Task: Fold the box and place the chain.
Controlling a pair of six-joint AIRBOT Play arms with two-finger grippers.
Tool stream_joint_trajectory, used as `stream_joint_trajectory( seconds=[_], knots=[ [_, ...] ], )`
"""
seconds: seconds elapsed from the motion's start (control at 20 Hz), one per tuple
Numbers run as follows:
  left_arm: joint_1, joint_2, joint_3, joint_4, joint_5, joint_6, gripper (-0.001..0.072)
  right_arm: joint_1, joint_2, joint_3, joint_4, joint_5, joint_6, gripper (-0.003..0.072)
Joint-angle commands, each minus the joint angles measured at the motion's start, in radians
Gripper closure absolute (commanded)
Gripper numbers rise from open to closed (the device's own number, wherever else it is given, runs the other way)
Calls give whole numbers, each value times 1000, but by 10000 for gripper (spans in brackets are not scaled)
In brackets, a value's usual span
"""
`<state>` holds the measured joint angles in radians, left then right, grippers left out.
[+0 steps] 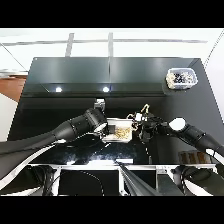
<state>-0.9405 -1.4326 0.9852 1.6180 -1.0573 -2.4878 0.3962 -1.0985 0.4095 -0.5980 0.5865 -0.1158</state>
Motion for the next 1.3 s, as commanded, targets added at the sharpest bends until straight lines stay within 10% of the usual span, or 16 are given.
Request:
stream_joint_trajectory(
  seconds=[0.0,0.35,0.85,1.25],
  knots=[
    [-1,1,0,0,0,0,676,1,-17,0,5,15,7,80],
    [0,1,0,0,-2,0,676,1,-28,0,3,12,16,661],
    [0,1,0,0,-2,0,676,-55,221,9,-8,26,278,663],
    [0,1,0,1,1,0,676,-187,436,255,-171,379,623,662]
  ],
)
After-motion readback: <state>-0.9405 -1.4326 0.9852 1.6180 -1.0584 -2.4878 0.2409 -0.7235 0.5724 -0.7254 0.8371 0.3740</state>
